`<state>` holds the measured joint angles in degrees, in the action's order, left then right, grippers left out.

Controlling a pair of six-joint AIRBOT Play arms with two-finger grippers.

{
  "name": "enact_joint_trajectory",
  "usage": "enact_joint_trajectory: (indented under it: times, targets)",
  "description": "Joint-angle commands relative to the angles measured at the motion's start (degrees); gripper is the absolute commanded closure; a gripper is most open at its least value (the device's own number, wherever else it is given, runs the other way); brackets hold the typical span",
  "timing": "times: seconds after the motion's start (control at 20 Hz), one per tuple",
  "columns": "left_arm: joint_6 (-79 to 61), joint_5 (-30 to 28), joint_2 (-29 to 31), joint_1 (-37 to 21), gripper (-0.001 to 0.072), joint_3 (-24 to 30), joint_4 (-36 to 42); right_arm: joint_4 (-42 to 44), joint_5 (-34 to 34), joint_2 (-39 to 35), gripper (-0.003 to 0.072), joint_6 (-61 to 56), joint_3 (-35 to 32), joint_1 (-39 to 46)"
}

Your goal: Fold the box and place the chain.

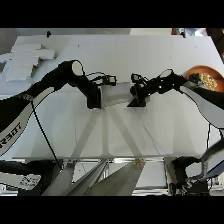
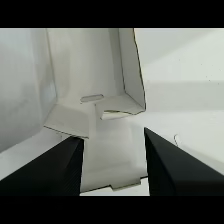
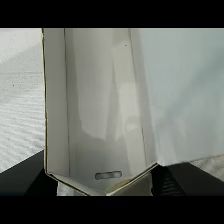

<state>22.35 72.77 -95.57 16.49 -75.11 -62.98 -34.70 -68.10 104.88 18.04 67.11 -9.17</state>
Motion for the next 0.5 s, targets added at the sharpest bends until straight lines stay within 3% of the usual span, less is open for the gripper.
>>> enact_joint_trajectory:
  times: [0.0,0.3,0.45]
  targets:
    - [-1.66,-2.27,-0.09,0.04,0.0312,0.00,1.01,0.02,-0.02,0.02,0.0164,-0.02,0.04,0.02]
    - [-1.66,-3.41,-0.15,0.04,0.0316,0.00,1.09,0.02,-0.02,0.02,0.0164,-0.02,0.04,0.02]
    - [-1.60,-3.37,-0.98,0.09,0.0369,0.00,2.34,0.02,-0.04,0.02,0.0164,-0.02,0.04,0.02]
